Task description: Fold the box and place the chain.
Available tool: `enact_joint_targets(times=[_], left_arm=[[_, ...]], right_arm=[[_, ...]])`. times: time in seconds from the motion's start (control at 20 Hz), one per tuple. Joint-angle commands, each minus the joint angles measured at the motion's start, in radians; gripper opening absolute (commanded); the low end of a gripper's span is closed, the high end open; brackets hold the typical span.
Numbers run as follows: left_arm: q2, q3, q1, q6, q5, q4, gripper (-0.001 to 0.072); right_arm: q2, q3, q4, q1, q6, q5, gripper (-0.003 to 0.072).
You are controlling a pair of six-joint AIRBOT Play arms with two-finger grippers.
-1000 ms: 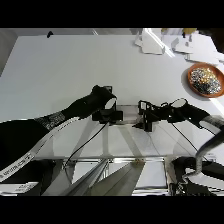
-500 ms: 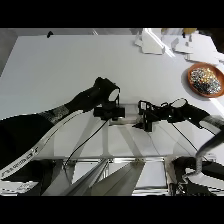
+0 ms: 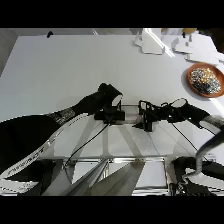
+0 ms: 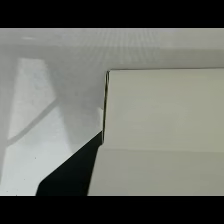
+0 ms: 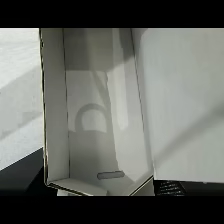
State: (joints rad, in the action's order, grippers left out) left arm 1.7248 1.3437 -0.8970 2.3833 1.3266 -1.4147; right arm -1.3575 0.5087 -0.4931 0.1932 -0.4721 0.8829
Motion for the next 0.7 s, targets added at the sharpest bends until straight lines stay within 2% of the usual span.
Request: enact_joint_targets(times=[0.0,0.15,0.2,0.25,0.35,0.4,0.65], left_arm=[[-0.004,-0.002,-0.001,0.0,-0.017,-0.013,0.0012],[-0.019,-0.002,0.005,0.0,-0.021,-0.024,0.0004],[-0.027,-0.002,0.01,0.0,-0.021,-0.026,0.0021],[-0.039,-0.002,0.014,-0.001,-0.019,-0.027,0.0095],[-0.065,-0.002,0.025,-0.004,-0.005,-0.038,0.0306],[-0.08,-0.002,0.03,-0.014,0.007,-0.039,0.0374],[-0.171,-0.002,0.062,-0.185,0.062,-0.046,0.0375]], right_arm=[[0.001,0.0,0.0,0.001,0.0,-0.001,0.0342],[0.001,0.0,0.0,0.001,0.0,-0.001,0.0342],[0.001,0.0,0.0,0.001,0.0,0.0,0.0342],[0.001,0.0,0.0,0.001,0.0,0.0,0.0342],[0.001,0.0,0.0,0.001,0.0,0.0,0.0342],[0.001,0.0,0.0,0.001,0.0,0.0,0.0342],[0.001,0.0,0.0,0.001,0.0,-0.001,0.0342]])
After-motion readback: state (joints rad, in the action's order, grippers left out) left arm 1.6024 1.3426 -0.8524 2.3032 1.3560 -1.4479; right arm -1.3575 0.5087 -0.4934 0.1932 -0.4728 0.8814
